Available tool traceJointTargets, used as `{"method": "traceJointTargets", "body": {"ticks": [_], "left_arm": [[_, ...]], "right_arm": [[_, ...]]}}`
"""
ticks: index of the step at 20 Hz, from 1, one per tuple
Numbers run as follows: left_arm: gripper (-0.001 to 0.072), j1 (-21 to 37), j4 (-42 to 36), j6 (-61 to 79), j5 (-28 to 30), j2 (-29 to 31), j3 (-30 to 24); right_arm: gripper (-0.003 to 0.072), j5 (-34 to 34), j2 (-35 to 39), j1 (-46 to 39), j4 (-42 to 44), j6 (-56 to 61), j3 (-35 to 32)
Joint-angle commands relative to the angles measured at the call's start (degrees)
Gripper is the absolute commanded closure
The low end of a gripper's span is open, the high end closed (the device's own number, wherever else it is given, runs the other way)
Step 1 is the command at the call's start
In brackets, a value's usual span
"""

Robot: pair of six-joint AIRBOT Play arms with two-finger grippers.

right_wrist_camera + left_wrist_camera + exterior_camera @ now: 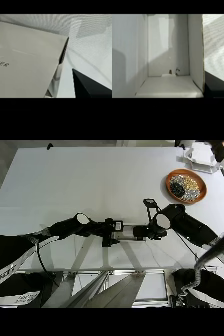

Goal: Fold the box and place the chain.

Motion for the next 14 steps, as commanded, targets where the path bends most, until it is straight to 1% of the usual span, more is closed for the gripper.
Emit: {"method": "traceJointTargets", "body": {"ticks": [1, 3, 5, 7, 10, 14], "left_arm": [[0.0401, -0.13, 1.64, -0.98, 1.70, 0.57, -0.02], [0.0400, -0.15, 7.50, -6.58, 5.05, 2.23, -0.02], [0.0401, -0.17, 13.57, -10.84, 5.31, 3.98, 0.00], [0.0395, -0.57, 16.79, -15.26, 5.22, 4.81, 0.00], [0.0388, -2.73, 19.80, -19.41, 5.05, 4.92, 0.83], [0.0388, -4.33, 19.78, -22.56, 5.27, 4.92, 1.64]], "right_arm": [[0.0143, 0.04, 0.04, 0.07, 0.04, -0.07, 0.07], [0.0143, -0.07, 0.04, 0.07, 0.02, -0.07, 0.07], [0.0143, -0.61, 0.04, 0.07, 0.04, -0.09, 0.04], [0.0143, -1.05, 0.04, 0.07, 0.20, -0.68, 0.07], [0.0143, -1.81, 0.04, 0.07, 1.57, -1.11, 0.04], [0.0146, -7.78, 0.02, 0.76, 2.27, -1.07, 0.04]]}}
